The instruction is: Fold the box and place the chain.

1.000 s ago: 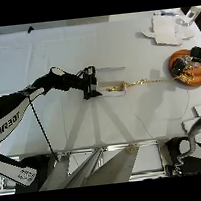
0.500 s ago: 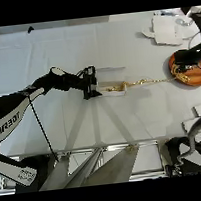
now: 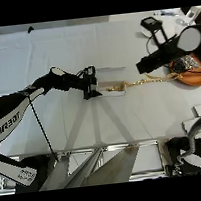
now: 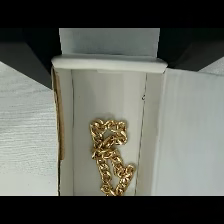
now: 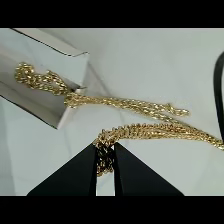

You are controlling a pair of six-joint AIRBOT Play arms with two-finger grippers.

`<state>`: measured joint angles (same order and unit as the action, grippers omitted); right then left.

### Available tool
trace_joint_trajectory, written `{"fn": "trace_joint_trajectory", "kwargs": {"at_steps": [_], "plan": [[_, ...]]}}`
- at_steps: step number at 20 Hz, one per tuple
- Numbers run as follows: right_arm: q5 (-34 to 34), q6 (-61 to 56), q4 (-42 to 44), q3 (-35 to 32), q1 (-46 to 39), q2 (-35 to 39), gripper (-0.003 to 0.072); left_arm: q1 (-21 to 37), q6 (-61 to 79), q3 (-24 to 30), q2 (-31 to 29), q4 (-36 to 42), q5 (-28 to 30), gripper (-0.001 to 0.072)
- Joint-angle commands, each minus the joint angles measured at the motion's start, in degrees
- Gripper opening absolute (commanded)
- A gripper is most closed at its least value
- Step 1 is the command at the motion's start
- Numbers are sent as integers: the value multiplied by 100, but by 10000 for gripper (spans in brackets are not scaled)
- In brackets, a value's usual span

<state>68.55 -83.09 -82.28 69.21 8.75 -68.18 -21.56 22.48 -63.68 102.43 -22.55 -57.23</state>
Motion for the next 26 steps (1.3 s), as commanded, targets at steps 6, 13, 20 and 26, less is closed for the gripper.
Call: {"fn": "trace_joint_trajectory", "kwargs": {"at_steps": [6,13,20,26], "plan": [[-1445,-566,4,-2,1408,-1169,11,2,0,-4,-2,0,0,316],[-2203,-973,66,-2,1672,-1392,9,2,0,-4,-2,0,0,316],[-2114,-835,645,-2,1779,-1790,7,2,0,-4,-2,0,0,316],[-1751,-669,603,0,1814,-1937,267,2,0,-4,-2,0,0,316]]}}
